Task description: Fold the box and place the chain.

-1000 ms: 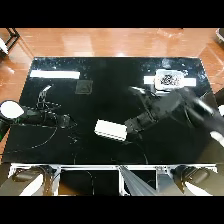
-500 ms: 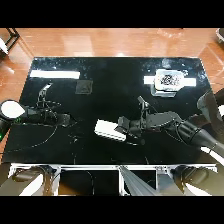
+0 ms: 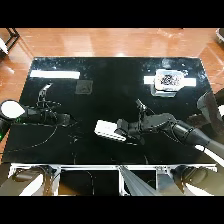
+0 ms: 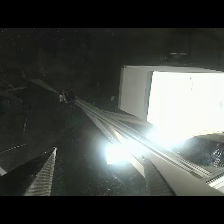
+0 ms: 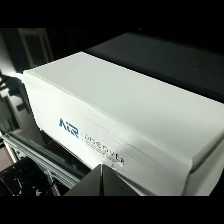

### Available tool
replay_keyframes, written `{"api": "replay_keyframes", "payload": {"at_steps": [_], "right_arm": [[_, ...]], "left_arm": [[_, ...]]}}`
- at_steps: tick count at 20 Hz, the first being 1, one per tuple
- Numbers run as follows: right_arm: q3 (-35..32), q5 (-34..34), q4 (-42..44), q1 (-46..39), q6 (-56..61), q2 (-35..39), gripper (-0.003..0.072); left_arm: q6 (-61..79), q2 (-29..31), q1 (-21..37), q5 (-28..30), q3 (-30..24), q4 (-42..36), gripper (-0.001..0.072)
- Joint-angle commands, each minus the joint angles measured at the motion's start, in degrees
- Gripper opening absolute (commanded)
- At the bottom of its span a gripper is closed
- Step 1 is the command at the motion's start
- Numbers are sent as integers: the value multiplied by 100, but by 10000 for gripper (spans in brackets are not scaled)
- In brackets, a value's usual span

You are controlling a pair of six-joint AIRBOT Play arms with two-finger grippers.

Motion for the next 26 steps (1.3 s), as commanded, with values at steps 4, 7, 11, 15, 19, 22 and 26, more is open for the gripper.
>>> {"api": "replay_keyframes", "payload": {"at_steps": [4,7,11,15,19,22,26], "right_arm": [[-4,90,-92,2,-164,-103,19],[72,-236,-7,-31,-310,-70,19],[341,-872,76,-542,-632,748,19],[348,-1576,-927,-2009,-785,1759,20],[343,-2468,-2356,-3080,-737,1941,20],[343,-2621,-2557,-3198,-737,1939,20],[343,-2573,-2730,-3187,-745,1939,20]], "left_arm": [[-2,-4,2,188,2,-11,627],[7,-4,2,369,17,-52,627],[719,-216,0,299,625,-83,627],[3147,-1180,-127,-44,1552,-710,627],[5305,-2232,-1150,-487,2310,-575,646],[6634,-2579,-2033,-455,2518,-468,646],[7200,-2754,-2756,-236,2483,-463,646]]}}
